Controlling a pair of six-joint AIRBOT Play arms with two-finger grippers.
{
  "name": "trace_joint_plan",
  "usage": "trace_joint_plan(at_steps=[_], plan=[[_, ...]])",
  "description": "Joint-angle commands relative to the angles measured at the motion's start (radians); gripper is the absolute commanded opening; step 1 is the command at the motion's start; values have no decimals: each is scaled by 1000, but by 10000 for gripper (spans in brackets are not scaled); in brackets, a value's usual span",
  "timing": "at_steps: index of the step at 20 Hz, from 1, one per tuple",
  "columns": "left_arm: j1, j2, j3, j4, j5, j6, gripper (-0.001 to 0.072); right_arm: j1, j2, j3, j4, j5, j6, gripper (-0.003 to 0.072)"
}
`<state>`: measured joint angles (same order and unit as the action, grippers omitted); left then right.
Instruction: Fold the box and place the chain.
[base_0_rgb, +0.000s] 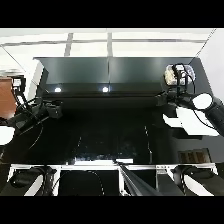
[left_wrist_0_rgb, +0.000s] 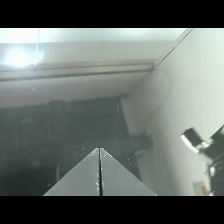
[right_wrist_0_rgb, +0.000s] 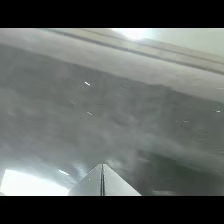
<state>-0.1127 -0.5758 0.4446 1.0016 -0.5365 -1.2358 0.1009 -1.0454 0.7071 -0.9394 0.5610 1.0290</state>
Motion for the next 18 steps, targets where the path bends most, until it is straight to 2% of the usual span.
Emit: trace_joint_plan(at_steps=[1,2,3,4,5,6,8,10,12,14,16,18], plan=[[0,-16,0,-27,93,-2,26,6,-8,1,177,-85,-4,15],[0,-36,0,-27,115,-3,28,7,-13,1,177,-138,-3,153],[0,-60,0,-40,127,-2,31,7,-18,1,177,-179,-3,661],[0,-88,0,-62,134,-2,177,5,-20,1,161,-196,-6,719],[-1,-112,0,-84,131,-2,542,-10,-20,10,129,-156,10,719],[-2,-134,0,-106,129,-6,707,-49,-21,35,52,-72,77,719],[0,-151,14,-86,79,-1,707,-212,-26,125,-244,99,289,713],[0,-153,18,-68,40,-2,706,-469,-42,208,-472,164,397,713],[0,-153,18,-69,8,-2,705,-761,-68,245,-479,154,502,713],[0,-153,17,-69,-39,-1,705,-995,-121,254,-393,127,511,712],[0,-153,17,-67,-58,-1,705,-1165,-259,356,-335,306,459,713],[0,-153,17,-67,-52,-1,705,-1252,-411,500,-288,542,300,713]])
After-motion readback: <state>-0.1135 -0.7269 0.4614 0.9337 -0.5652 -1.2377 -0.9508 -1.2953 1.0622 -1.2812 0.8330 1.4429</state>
